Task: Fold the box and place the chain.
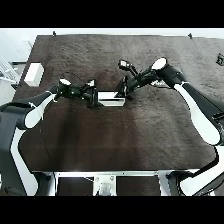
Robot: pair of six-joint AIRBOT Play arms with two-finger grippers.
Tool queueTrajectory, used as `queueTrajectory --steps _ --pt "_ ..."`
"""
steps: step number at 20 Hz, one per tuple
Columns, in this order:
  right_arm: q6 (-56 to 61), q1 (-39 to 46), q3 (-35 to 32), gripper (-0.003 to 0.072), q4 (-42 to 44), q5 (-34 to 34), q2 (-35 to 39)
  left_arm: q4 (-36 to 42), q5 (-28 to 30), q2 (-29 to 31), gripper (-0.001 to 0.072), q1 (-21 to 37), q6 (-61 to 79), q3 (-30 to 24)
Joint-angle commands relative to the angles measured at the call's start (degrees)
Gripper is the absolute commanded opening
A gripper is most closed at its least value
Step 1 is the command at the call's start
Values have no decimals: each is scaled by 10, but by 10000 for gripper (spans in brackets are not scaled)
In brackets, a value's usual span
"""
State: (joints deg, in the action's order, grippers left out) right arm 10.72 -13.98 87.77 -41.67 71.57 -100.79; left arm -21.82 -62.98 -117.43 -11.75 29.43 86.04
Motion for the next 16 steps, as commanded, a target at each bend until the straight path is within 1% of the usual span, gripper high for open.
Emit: queueTrajectory --steps 1,4,6,8,9,11,13,16 --pt "-35 0 -39 353 31 -45 6 0 0 0 354 0 0 0" --pt "-81 0 -67 350 69 -86 7 0 0 0 354 0 0 0" --pt "-105 0 -72 358 99 -88 7 0 1 0 354 0 0 0" --pt "-123 -3 -80 353 103 -85 8 0 2 0 354 0 0 0" --pt "-143 -7 -90 327 106 -86 14 0 2 0 354 0 0 0" --pt "-189 -10 -123 323 130 -105 30 0 1 0 354 0 0 0" --pt "-200 -10 -142 328 139 -109 35 0 2 0 354 0 0 0" --pt "-221 -12 -148 327 142 -117 35 0 2 0 354 0 0 0"
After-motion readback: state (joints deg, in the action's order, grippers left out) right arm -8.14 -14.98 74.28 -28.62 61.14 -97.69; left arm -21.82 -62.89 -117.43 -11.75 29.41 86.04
